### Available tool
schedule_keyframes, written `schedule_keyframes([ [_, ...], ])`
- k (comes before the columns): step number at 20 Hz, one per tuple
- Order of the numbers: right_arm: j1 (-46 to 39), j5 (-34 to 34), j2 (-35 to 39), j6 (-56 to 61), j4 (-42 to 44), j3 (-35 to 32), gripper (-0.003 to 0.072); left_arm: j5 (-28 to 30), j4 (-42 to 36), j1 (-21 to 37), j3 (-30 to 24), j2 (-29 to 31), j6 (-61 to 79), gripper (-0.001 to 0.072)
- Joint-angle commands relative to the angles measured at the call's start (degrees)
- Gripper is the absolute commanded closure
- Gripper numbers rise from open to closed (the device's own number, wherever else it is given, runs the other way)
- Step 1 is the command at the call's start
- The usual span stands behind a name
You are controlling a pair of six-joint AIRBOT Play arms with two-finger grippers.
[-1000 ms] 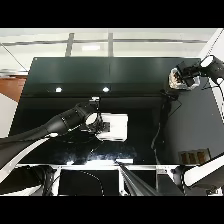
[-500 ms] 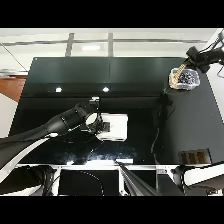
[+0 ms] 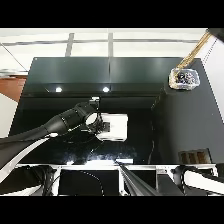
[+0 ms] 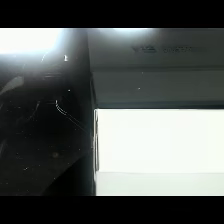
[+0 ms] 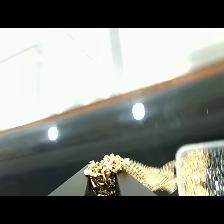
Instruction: Fold the box and place the chain.
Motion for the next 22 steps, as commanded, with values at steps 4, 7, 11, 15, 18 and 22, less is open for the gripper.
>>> schedule_keyframes([
  [4, 0.7, 8.3, 12.0, -4.0, 1.9, 1.4, 0.0652, 0.0, 0.0, 0.0, 0.0, 0.0, 0.0, 0.0681],
  [7, 4.0, 11.3, 17.3, -5.4, 1.7, 0.2, 0.0653, 0.0, 0.0, 0.0, 0.0, 0.0, 0.0, 0.0681],
  [11, 10.7, 18.6, 22.1, -5.8, 1.5, -1.9, 0.0653, 0.0, -0.1, 0.0, 0.0, 0.0, 0.0, 0.0681],
  [15, 19.5, 25.4, 23.4, -5.8, 1.6, -2.9, 0.0652, 0.0, 0.0, 0.0, 0.0, 0.0, 0.0, 0.0681],
  [18, 25.5, 26.0, 23.4, -5.1, 2.3, -4.2, 0.0653, 0.0, 0.0, 0.0, 0.0, 0.0, 0.0, 0.0681],
  [22, 31.8, 22.8, 22.4, -5.0, 9.1, -6.0, 0.0653, 0.0, -0.2, 0.0, 0.0, 0.0, 0.0, 0.0681],
])
